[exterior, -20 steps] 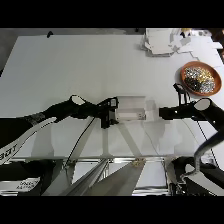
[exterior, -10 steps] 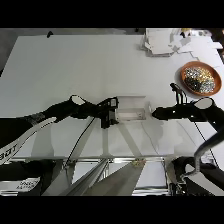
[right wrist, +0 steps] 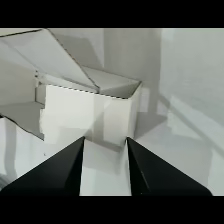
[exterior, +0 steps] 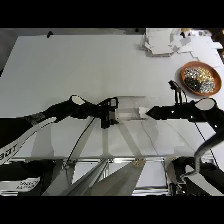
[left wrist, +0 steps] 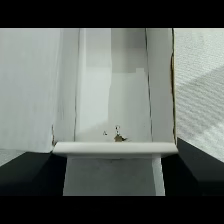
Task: Fold the box and place the chain.
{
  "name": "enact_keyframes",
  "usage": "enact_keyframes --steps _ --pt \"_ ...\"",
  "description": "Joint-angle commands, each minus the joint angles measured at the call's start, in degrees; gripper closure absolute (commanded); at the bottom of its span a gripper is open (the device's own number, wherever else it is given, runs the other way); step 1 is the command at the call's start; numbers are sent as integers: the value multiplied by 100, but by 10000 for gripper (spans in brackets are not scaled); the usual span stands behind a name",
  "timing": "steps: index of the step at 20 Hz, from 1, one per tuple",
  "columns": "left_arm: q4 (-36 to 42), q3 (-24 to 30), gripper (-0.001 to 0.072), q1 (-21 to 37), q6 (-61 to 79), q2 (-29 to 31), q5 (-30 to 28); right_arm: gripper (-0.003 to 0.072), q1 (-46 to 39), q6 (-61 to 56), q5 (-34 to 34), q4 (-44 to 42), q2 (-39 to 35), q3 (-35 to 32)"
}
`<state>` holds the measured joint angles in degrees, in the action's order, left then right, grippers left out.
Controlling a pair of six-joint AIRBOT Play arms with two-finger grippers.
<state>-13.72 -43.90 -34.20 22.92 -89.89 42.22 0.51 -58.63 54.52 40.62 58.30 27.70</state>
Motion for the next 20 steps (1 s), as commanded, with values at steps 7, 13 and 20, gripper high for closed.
enact_keyframes --steps 7,13,20 --pt "0 0 573 4 0 2 2 315 577 -306 -555 448 -20 66" --pt "0 0 573 4 0 2 0 273 1596 -1941 -748 2009 160 616" --pt "-2 0 573 4 0 2 0 301 2404 -3762 -208 3445 804 1325"
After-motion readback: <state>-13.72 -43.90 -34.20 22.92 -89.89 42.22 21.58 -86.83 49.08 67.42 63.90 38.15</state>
